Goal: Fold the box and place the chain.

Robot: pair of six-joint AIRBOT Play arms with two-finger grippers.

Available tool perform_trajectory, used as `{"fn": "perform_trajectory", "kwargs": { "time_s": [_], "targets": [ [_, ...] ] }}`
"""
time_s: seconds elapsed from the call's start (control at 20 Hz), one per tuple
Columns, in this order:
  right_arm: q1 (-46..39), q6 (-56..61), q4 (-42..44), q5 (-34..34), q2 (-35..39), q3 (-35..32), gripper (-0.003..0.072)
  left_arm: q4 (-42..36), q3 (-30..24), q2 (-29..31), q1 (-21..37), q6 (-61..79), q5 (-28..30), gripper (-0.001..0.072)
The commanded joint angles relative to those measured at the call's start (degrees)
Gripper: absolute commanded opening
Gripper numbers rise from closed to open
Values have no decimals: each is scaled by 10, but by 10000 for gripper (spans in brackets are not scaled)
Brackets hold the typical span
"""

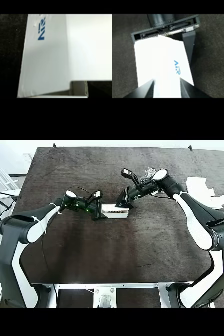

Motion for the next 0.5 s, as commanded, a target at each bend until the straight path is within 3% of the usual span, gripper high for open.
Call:
{"fn": "perform_trajectory", "kwargs": {
  "time_s": [0.0, 0.1, 0.35, 0.45],
  "targets": [
    [1, 0, -9, -3, 0, 0, 389, 0, 0, 0, 0, 0, 0, 310],
    [1, 0, -11, -4, 0, 0, 430, 0, 0, 0, 0, 0, 0, 310],
    [4, 0, -15, -12, -8, 0, 442, 0, 0, 0, 0, 0, 0, 310],
    [11, 0, -33, -13, -9, 0, 502, 0, 0, 0, 0, 0, 0, 310]
  ]
}}
